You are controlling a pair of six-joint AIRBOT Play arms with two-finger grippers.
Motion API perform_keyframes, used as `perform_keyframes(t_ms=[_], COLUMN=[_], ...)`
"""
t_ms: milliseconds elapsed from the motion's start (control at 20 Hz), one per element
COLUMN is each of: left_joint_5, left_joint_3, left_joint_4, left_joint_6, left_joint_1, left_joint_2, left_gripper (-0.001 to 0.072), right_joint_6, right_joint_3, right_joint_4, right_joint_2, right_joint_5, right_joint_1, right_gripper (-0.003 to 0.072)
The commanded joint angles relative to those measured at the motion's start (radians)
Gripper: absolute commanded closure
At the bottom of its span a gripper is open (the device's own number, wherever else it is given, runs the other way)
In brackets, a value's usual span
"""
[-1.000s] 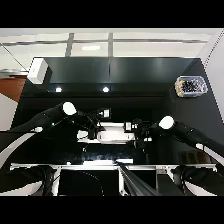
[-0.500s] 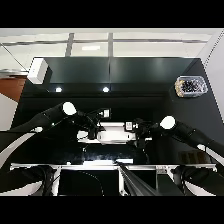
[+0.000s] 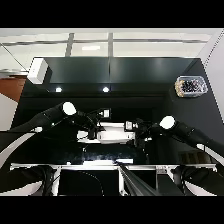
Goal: Fold the box and place the chain.
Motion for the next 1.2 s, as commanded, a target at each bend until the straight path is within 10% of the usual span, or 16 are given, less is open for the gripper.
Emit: perform_keyframes(t_ms=[0, 100, 350, 700, 900, 950, 1000, 1150], left_joint_5=[0.0, -0.001, 0.001, -0.012, -0.179, -0.241, -0.313, -0.55], left_joint_3=[0.001, 0.001, 0.002, 0.002, 0.002, 0.002, 0.002, -0.018], left_joint_4=[-0.001, -0.001, 0.009, 0.125, 0.39, 0.433, 0.465, 0.351], left_joint_6=[0.0, 0.0, 0.0, -0.214, -0.582, -0.648, -0.703, -0.822], left_joint_1=[0.0, 0.0, 0.001, 0.021, 0.098, 0.121, 0.147, 0.215], left_joint_2=[-0.001, 0.0, 0.059, 0.267, 0.374, 0.398, 0.422, 0.448], left_gripper=[0.068, 0.0663, 0.0187, 0.0187, 0.0213, 0.033, 0.0603, 0.0682], right_joint_6=[0.001, 0.001, 0.002, 0.002, 0.002, 0.002, 0.002, 0.001], right_joint_3=[0.0, 0.0, 0.0, 0.0, 0.0, 0.0, 0.0, 0.0], right_joint_4=[0.002, 0.001, 0.002, 0.001, 0.001, 0.001, 0.001, 0.001], right_joint_2=[-0.004, -0.004, -0.004, -0.004, -0.004, -0.004, -0.004, -0.004], right_joint_5=[0.0, 0.0, 0.0, 0.0, 0.0, 0.0, 0.0, 0.0], right_joint_1=[0.001, 0.001, 0.001, 0.001, 0.001, 0.001, 0.001, 0.001], right_gripper=[0.0213, 0.0213, 0.0213, 0.0213, 0.0213, 0.0213, 0.0213, 0.0213])
